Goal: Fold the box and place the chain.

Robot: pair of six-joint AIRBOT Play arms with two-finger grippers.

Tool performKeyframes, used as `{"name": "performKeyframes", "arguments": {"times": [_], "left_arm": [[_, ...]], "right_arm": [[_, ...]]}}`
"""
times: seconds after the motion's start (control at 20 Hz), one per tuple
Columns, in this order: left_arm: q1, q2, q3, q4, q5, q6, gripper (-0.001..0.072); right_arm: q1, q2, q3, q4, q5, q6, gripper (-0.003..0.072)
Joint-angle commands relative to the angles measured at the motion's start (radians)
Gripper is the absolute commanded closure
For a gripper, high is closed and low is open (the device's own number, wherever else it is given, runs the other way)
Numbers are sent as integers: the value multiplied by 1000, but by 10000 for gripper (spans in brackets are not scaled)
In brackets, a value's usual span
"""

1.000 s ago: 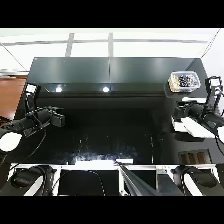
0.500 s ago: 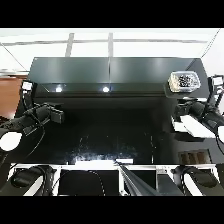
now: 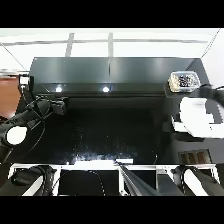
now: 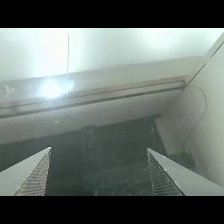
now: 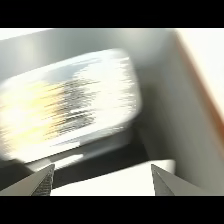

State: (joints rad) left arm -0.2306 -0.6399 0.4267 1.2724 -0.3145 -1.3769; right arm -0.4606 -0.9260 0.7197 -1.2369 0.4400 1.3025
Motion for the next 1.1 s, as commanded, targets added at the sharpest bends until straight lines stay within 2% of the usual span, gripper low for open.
{"name": "performKeyframes", "arguments": {"times": [0.0, 0.15, 0.3, 0.4, 0.45, 0.5, 0.6, 0.65, 0.7, 0.75, 0.8, 0.85, 1.05], "left_arm": [[0, -11, 0, -6, 9, 0, -4], [0, -12, 0, -5, -32, 1, -3], [0, -13, 0, -6, -69, 0, -3], [0, -13, 0, -6, -71, 0, -3], [0, -13, 0, -6, -71, 0, -3], [0, -13, 0, -6, -71, 0, -3], [0, -13, 0, -6, -72, 0, -3], [0, -13, 0, -6, -73, 0, -3], [0, -13, 0, -6, -73, 0, -3], [0, -13, 0, -6, -75, 0, -3], [0, -13, 0, -6, -79, 0, -3], [0, -13, 0, -6, -85, 0, -3], [0, -13, 0, -6, -88, 0, -3]], "right_arm": [[-295, -251, 231, -42, 197, 52, -32], [-464, -430, 405, -84, 507, 26, -31], [-548, -566, 505, -82, 734, -100, -30], [-566, -626, 534, -79, 808, -188, -30], [-565, -647, 538, -77, 821, -237, -29], [-563, -661, 538, -64, 825, -269, 20], [-558, -689, 539, -29, 839, -338, 21], [-557, -699, 539, -17, 842, -355, 95], [-557, -703, 539, -5, 835, -362, 231], [-557, -703, 539, -4, 821, -372, 322], [-557, -702, 539, -4, 816, -380, 521], [-557, -703, 539, -4, 819, -384, 632], [-557, -702, 539, 69, 927, -431, 628]]}}
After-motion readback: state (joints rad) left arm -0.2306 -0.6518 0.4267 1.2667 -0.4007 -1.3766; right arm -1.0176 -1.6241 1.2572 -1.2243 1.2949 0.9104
